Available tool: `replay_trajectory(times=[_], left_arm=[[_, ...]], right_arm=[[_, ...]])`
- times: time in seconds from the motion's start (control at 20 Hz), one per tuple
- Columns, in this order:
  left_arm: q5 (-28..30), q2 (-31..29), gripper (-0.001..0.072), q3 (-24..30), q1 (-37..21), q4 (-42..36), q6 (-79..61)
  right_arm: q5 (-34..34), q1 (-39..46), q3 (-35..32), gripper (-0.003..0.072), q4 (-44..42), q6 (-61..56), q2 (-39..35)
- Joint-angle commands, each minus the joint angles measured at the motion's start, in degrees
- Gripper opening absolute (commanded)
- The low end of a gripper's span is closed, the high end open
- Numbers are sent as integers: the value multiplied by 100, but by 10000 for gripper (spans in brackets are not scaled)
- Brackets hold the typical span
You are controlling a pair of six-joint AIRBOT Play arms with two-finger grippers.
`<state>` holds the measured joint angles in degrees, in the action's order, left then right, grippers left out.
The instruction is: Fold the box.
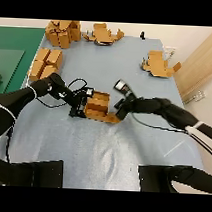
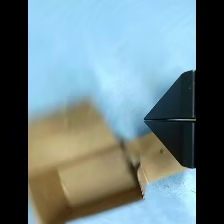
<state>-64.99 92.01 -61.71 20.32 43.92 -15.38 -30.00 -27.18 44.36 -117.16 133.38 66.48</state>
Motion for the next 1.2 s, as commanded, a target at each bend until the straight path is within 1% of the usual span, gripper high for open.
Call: replay_trajectory(times=[0.0, 0.1, 0.15, 0.25, 0.3, 0.35, 0.45, 0.6, 0.7, 0.75, 0.85, 1.0, 1.15], left_arm=[[9, 0, 19, -4, -4, 28, 2], [9, 0, 19, -4, -4, 28, 4], [9, 0, 19, -4, -4, 26, 4], [7, 0, 19, -7, -4, 26, 4], [7, 0, 19, -4, -7, 26, 4], [9, 0, 18, -4, -4, 26, 2], [0, 0, 19, -4, -7, 26, 7], [-4, 0, 19, -4, -4, 26, 7], [-9, 0, 19, -4, -4, 26, 50], [-9, 0, 19, -4, -4, 24, 50], [-9, 0, 19, -4, -7, 26, 48], [-13, 0, 19, -4, -4, 24, 48], [-11, 0, 19, -4, -7, 22, 48]], right_arm=[[-817, 804, -111, 5, 293, -2232, -789], [-1207, 1364, -391, 4, 289, -3132, -1137], [-1580, 1635, -551, 3, 122, -3412, -1161], [-2238, 1867, -837, 4, -752, -3230, -909], [-2361, 1836, -894, 4, -1147, -3106, -664], [-2310, 1731, -887, 4, -1475, -2986, -409], [-1921, 1401, -817, 3, -2050, -2778, 133], [-1668, 907, -400, 3, -2269, -2785, 1051], [-1665, 662, -33, 3, -2347, -2782, 1447], [-1679, 553, 138, 4, -2365, -2767, 1526], [-1749, 459, 365, 4, -2463, -2693, 1423], [-1727, 466, 389, 6, -2608, -2702, 1029], [-1853, 466, 389, 6, -2813, -2662, 955]])
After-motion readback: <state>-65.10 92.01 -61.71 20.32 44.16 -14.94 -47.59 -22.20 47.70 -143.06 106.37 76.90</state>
